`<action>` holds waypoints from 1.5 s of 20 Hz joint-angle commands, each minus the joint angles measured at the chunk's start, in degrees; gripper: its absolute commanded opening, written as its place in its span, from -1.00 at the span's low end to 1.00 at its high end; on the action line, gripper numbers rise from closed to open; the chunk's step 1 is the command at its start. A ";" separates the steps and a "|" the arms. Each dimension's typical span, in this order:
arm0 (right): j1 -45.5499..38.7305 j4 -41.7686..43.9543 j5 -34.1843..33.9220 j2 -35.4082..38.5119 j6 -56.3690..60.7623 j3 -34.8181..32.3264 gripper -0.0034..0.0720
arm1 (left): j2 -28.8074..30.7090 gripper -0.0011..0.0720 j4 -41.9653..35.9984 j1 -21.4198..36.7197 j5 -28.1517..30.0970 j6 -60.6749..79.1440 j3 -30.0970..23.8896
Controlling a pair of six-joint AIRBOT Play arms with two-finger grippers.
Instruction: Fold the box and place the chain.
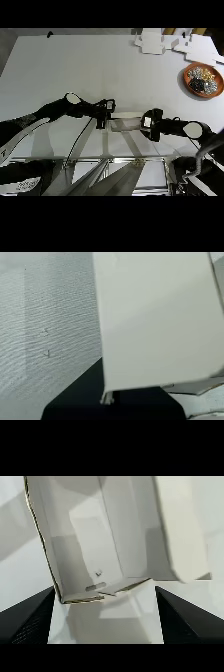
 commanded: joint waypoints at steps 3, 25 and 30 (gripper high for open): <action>-6.43 2.75 4.63 -4.61 -2.73 2.43 0.85 | -0.04 -0.94 0.02 -0.02 0.00 0.00 0.02; -10.82 20.20 11.28 -19.30 -30.03 2.84 0.81 | -0.04 -0.94 0.02 -0.02 0.02 0.00 0.02; -9.66 19.41 12.74 -20.13 -28.72 2.82 0.81 | -0.04 -0.94 0.02 -0.02 0.02 0.00 0.02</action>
